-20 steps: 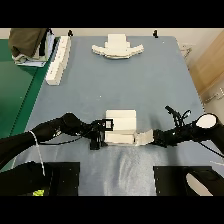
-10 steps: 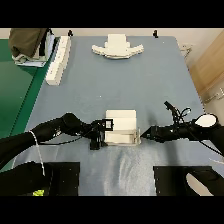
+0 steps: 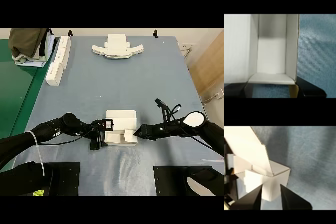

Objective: Fold the box.

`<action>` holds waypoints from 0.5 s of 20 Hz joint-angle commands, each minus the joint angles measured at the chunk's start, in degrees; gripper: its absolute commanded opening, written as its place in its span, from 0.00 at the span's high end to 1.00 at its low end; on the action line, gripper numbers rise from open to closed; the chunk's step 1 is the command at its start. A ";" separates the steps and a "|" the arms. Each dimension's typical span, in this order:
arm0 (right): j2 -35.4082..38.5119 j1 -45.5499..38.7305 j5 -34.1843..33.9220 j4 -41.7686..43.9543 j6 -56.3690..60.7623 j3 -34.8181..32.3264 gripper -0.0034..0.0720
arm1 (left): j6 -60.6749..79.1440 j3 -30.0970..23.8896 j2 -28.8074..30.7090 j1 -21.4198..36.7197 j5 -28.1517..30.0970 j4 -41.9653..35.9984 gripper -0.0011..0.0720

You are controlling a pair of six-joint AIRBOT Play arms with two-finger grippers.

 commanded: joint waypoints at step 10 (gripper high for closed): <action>-16.59 29.40 8.57 -47.21 56.04 20.09 0.57 | 0.00 0.04 0.00 -0.02 0.02 0.02 0.43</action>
